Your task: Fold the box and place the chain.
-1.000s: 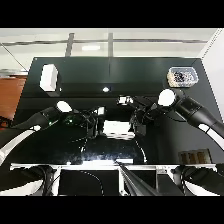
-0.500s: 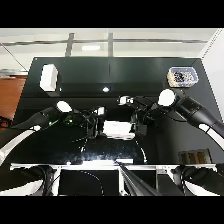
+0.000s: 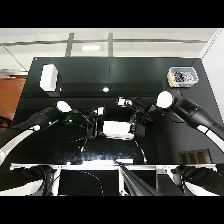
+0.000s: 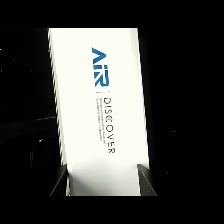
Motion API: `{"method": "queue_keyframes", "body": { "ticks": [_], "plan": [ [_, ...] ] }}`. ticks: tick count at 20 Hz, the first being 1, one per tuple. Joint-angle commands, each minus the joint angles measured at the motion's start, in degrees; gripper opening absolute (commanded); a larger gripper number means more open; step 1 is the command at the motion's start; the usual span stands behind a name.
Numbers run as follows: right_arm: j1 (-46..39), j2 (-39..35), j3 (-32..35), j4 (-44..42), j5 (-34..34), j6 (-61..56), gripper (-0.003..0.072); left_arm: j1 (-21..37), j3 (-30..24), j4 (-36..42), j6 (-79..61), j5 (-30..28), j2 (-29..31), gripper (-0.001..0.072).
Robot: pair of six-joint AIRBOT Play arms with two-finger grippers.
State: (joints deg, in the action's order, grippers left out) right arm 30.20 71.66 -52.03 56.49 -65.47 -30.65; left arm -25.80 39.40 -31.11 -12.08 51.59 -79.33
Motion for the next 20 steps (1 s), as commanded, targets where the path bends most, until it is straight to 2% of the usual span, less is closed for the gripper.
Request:
{"method": "queue_keyframes", "body": {
  "ticks": [1, 7, 12, 14, 15, 16, 18, 19, 20],
  "plan": [
    [0.57, 0.04, 0.09, 1.03, 0.35, -2.4, 0.0502, 0.0, 0.02, 0.11, 0.07, -0.2, 0.0, 0.0408],
    [-1.18, -2.71, -0.11, 0.74, 0.09, -8.87, 0.0502, 0.0, 0.02, 0.11, 0.07, -0.2, 0.0, 0.0408],
    [-7.02, -10.43, -0.09, 0.07, -0.55, -18.03, 0.0501, 0.0, 0.02, 0.11, 0.07, -0.2, 0.0, 0.0409],
    [-9.29, -12.13, -0.09, -4.24, -2.54, -24.33, 0.0409, 0.0, 0.02, 0.11, 0.07, -0.2, 0.0, 0.0408],
    [-10.1, -12.04, 0.0, -7.58, -3.54, -27.87, 0.0215, 0.0, 0.02, 0.11, 0.07, -0.2, 0.0, 0.0408],
    [-10.1, -12.02, 0.15, -10.08, -3.43, -28.7, 0.0136, 0.0, 0.02, 0.11, 0.07, -0.2, 0.0, 0.0408],
    [-10.08, -12.04, 0.15, -11.93, -1.36, -28.11, 0.0135, 0.0, 0.02, 0.11, 0.07, -0.2, 0.0, 0.0408],
    [-10.05, -12.0, 0.15, -11.78, -0.68, -26.08, 0.0368, 0.0, 0.02, 0.11, 0.07, -0.2, 0.0, 0.0408],
    [-9.73, -11.89, 0.15, -10.75, -0.26, -24.72, 0.0671, 0.0, 0.02, 0.11, 0.07, -0.2, 0.0, 0.0409]
  ]
}}
